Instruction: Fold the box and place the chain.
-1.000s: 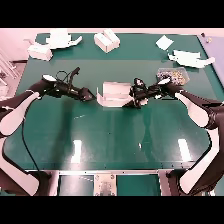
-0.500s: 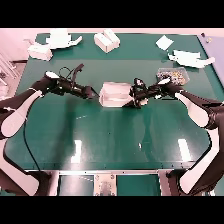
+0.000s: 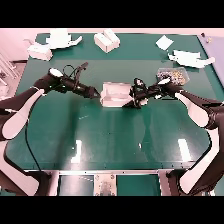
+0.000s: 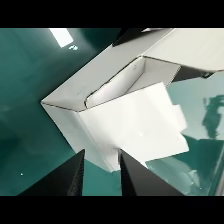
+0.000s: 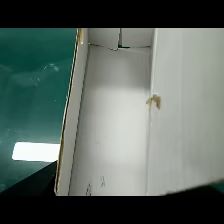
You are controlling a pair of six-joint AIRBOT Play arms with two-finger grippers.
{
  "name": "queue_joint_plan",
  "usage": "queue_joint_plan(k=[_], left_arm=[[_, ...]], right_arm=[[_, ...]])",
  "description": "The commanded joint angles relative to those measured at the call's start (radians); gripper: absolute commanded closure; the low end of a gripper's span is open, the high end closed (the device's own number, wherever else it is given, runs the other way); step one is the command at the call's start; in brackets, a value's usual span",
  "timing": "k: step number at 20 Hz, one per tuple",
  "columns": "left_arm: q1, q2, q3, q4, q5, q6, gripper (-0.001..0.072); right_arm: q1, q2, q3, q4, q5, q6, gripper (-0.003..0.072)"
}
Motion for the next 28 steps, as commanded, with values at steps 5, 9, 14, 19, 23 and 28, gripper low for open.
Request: queue_joint_plan(k=[5,9,14,19,23,28], left_arm=[[-0.048,0.029,0.037,0.135,0.040,-0.083,0.0441],[-0.080,0.031,0.051,0.171,0.060,-0.124,0.0440],[-0.102,0.031,0.055,0.207,0.068,-0.135,0.0440],[-0.147,0.031,0.114,0.350,0.093,-0.194,0.0439],[-0.152,0.032,0.145,0.357,0.094,-0.221,0.0439],[-0.153,0.032,0.146,0.373,0.094,-0.239,0.0439]], right_arm=[[0.000,0.000,0.000,0.000,0.000,0.000,0.0125],[0.000,0.000,0.000,0.000,0.000,0.000,0.0125],[0.000,0.000,0.000,0.000,0.000,0.001,0.0125],[0.000,0.000,0.000,0.000,0.001,0.001,0.0125],[0.000,0.000,0.000,0.000,0.001,0.000,0.0125],[0.000,0.000,0.000,0.000,0.000,0.000,0.0125]])
